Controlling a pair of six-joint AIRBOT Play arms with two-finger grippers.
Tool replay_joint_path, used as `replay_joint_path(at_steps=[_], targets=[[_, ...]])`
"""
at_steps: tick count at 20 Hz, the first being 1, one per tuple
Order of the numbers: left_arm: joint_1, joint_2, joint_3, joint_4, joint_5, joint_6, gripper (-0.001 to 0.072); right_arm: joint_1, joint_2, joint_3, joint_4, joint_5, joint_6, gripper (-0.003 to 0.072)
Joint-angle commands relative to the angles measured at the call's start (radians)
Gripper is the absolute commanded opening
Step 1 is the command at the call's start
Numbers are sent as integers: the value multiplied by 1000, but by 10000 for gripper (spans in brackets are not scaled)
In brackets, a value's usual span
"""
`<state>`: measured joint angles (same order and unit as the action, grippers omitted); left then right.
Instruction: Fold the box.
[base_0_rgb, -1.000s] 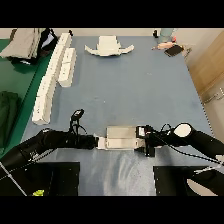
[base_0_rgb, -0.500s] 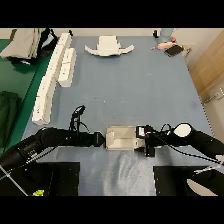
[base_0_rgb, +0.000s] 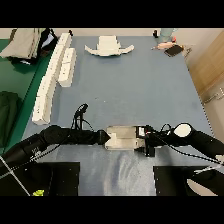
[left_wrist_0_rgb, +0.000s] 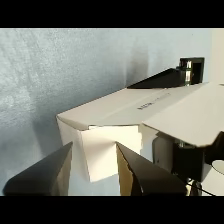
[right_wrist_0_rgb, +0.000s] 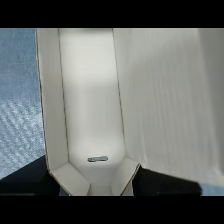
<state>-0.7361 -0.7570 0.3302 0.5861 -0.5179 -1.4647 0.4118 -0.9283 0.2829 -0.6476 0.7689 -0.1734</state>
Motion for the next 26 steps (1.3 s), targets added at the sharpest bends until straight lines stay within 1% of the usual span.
replay_joint_path(at_steps=[1, 3, 5, 8, 10, 12, 14, 17, 20, 22, 26], targets=[[1, -29, 1, -36, 35, 5, 421, 1, 1, 1, 0, 0, 0, 507], [-1, -46, 6, -29, -19, -24, 420, 1, 1, 1, 0, 0, 0, 507], [-31, -75, 39, 32, -39, -105, 419, 1, 1, 1, 0, 0, 0, 508], [-119, -141, 137, 300, -42, -392, 419, 1, 1, 1, 0, 0, 0, 508], [-175, -193, 194, 459, -64, -576, 419, 1, 1, 1, 0, 0, 0, 507], [-221, -259, 258, 613, -140, -748, 419, 1, 1, 1, 0, 0, 0, 507], [-263, -329, 330, 759, -240, -895, 419, 1, 1, 1, 0, 0, 0, 507], [-328, -425, 454, 929, -381, -1051, 419, 1, 1, 1, 0, 0, 0, 507], [-376, -501, 544, 1000, -489, -1121, 419, 1, 1, 1, 0, 0, 0, 507], [-391, -533, 573, 1009, -511, -1136, 419, 1, 1, 1, 0, 0, 0, 507], [-400, -572, 597, 1007, -536, -1155, 419, 1, 1, 1, 0, 0, 0, 507]])
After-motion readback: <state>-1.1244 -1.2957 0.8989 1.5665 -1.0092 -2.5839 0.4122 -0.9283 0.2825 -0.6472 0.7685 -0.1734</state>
